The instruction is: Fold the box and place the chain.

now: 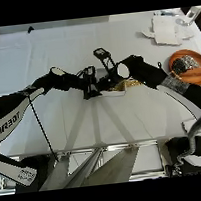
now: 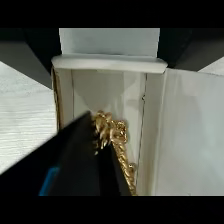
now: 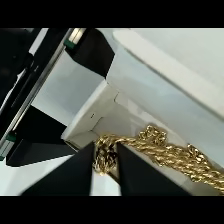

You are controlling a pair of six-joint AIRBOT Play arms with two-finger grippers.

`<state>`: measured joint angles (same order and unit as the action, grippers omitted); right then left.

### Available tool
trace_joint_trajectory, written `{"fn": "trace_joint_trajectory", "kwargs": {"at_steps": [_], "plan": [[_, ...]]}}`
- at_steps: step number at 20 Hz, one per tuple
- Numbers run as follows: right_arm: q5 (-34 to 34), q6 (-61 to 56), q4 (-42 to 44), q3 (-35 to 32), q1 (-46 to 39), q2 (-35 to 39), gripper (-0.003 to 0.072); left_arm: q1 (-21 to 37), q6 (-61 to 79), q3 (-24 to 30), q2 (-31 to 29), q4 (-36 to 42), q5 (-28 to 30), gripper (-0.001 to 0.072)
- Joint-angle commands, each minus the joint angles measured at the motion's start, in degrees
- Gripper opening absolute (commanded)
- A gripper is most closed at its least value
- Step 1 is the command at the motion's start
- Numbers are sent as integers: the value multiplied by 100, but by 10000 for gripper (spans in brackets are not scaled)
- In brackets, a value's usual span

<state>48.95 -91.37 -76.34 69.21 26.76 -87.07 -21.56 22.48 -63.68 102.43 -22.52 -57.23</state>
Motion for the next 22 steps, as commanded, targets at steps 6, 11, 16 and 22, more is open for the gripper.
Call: {"fn": "trace_joint_trajectory", "kwargs": {"at_steps": [6,11,16,22], "plan": [[459,719,0,0,-31,472,386,2,0,-4,-2,-2,0,316],[1117,1464,0,0,-970,1663,386,2,0,-4,-2,-2,0,316],[2463,3427,-133,0,-2734,2184,427,2,0,-4,-2,-2,0,316],[2184,5932,-269,-4,-3427,1543,660,2,0,-4,-2,-2,0,316]]}}
